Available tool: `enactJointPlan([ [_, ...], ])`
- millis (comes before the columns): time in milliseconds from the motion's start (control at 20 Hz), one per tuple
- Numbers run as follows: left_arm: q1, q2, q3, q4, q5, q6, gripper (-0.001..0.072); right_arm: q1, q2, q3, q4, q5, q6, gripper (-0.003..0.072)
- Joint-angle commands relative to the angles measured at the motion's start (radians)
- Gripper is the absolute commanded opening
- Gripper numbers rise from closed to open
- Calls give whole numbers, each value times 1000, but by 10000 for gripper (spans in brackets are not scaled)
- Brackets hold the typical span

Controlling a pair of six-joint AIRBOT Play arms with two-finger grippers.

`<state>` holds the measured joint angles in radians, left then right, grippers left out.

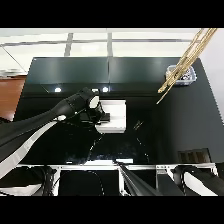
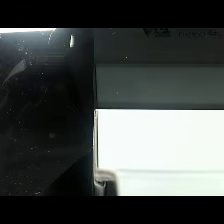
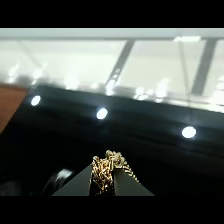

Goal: Fold the box and place the chain.

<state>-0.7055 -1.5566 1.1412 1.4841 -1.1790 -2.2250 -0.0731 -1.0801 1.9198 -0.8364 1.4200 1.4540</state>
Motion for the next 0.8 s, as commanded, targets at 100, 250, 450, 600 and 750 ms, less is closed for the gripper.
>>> enactJointPlan([
  [100, 1, 1, 1, 0, -3, 0, 29, 198, 49, -105, 12, 67, -32, 16],
  [250, 1, 1, 1, 0, -1, 0, 29, 269, 48, -141, 14, 52, -34, 16],
  [450, 1, 1, 1, 0, 1, 0, 29, 357, 47, -245, 26, -53, -32, 16],
  [600, 1, 1, 1, 0, 1, 0, 29, 415, 42, -317, 55, -185, -34, 16],
  [750, 1, 1, 1, 0, 0, 0, 29, 431, 30, -324, 62, -242, -34, 16],
])
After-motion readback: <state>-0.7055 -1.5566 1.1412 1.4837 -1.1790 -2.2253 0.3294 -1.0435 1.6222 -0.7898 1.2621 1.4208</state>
